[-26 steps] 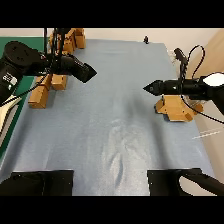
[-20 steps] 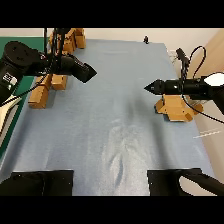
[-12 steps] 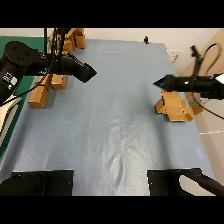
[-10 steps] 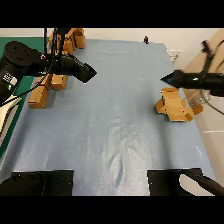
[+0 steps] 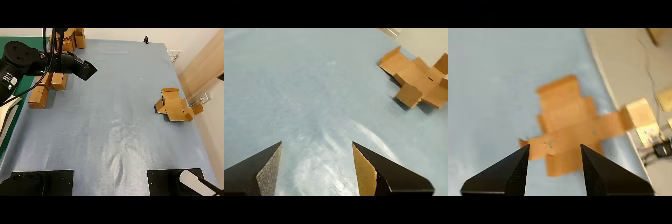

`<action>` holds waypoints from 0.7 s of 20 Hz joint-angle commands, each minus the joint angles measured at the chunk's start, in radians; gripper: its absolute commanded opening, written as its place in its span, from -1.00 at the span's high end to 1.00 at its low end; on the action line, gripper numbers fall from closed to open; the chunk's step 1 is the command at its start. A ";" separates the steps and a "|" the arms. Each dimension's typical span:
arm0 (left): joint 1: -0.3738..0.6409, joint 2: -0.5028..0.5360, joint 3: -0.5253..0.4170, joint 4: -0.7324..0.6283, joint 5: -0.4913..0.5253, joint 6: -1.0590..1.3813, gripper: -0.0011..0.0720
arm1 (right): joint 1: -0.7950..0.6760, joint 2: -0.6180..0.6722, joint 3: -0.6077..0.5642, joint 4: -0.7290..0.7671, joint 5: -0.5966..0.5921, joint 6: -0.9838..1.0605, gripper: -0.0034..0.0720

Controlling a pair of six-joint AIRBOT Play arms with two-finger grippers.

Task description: Fold the box.

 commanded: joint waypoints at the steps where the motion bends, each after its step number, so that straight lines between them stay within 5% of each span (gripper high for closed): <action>1: 0.000 0.000 0.001 -0.005 0.037 -0.001 -0.91 | -0.110 -0.118 0.029 -0.080 0.046 0.077 -0.40; 6: 0.001 0.000 0.001 -0.005 0.038 -0.027 -0.91 | -0.139 -0.372 0.029 -0.081 0.059 -0.040 -0.40; 14: 0.000 0.000 0.001 -0.005 0.061 -0.027 -0.91 | -0.060 -0.591 0.127 -0.254 0.035 -0.104 -0.37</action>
